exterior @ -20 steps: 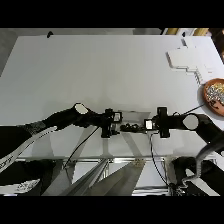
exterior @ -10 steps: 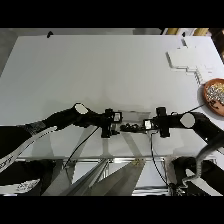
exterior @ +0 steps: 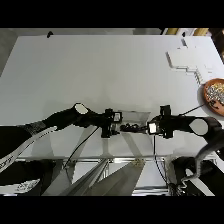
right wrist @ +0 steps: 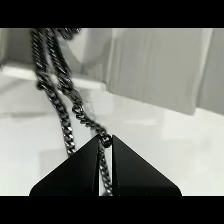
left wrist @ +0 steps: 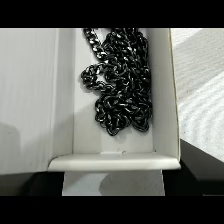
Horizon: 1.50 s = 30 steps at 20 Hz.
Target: Fold the box and place the chain.
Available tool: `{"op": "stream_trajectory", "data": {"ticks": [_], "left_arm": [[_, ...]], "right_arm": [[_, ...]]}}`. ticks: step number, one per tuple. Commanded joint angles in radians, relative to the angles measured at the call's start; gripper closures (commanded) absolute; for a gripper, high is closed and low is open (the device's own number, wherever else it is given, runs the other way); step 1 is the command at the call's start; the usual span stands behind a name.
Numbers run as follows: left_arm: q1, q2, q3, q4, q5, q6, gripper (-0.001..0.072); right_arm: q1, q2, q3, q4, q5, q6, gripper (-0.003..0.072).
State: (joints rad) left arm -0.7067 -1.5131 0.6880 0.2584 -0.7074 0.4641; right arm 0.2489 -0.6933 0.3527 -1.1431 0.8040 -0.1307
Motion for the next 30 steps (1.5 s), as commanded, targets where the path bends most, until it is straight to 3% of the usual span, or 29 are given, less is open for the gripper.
{"op": "stream_trajectory", "data": {"ticks": [1, 6, 11, 16, 19, 21, 22, 24, 28, 30], "left_arm": [[0.001, 0.000, 0.000, 0.000, 0.000, 0.000, 0.0457], [0.001, 0.000, 0.000, 0.000, 0.000, 0.000, 0.0457], [0.001, 0.000, 0.000, 0.000, 0.000, 0.000, 0.0457], [0.001, 0.000, 0.000, 0.000, 0.000, 0.000, 0.0457], [0.001, 0.000, 0.000, 0.000, 0.000, 0.000, 0.0457], [0.001, 0.000, 0.000, 0.000, 0.000, 0.000, 0.0457], [0.001, 0.000, 0.000, 0.000, 0.000, 0.000, 0.0457], [0.001, 0.000, 0.000, 0.000, 0.000, 0.000, 0.0457], [0.001, 0.000, 0.000, 0.000, 0.000, 0.000, 0.0457], [0.001, 0.000, 0.000, 0.000, 0.000, 0.000, 0.0457]], "right_arm": [[0.000, 0.146, 0.000, 0.128, 0.130, 0.002, 0.0670], [0.001, 0.233, 0.000, 0.446, 0.237, -0.008, 0.0669], [0.023, 0.186, 0.000, 0.673, 0.182, -0.088, 0.0669], [0.176, 0.031, 0.000, 0.677, -0.038, -0.088, 0.0668], [0.223, -0.067, 0.000, 0.670, -0.108, -0.088, 0.0663], [0.223, -0.086, 0.000, 0.628, -0.139, -0.087, 0.0466], [0.218, -0.077, 0.000, 0.587, -0.150, -0.087, 0.0435], [0.167, -0.034, 0.004, 0.544, -0.103, -0.087, 0.0436], [-0.037, 0.080, 0.056, 0.382, 0.178, -0.087, 0.0436], [-0.129, 0.079, 0.056, 0.310, 0.199, -0.087, 0.0437]]}}
